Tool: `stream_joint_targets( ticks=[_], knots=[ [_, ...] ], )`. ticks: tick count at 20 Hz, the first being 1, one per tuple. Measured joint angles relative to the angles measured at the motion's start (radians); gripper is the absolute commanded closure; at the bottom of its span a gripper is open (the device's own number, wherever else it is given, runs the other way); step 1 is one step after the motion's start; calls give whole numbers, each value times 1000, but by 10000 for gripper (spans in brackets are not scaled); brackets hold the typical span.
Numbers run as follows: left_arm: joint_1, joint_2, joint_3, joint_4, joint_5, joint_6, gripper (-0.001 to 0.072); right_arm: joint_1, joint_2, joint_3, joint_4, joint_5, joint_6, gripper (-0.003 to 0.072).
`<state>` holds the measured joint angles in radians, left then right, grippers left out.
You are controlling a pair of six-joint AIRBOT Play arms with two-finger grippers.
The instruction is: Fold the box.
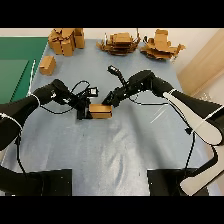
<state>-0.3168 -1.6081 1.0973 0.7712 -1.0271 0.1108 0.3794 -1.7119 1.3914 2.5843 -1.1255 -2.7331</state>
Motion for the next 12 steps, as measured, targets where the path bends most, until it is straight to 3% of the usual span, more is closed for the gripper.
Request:
stream_joint_targets(
  ticks=[12],
  knots=[
    [0, 0, 0, 1, 14, 0, 346, -12, 113, -235, 266, 204, -222, 680]
  ],
)
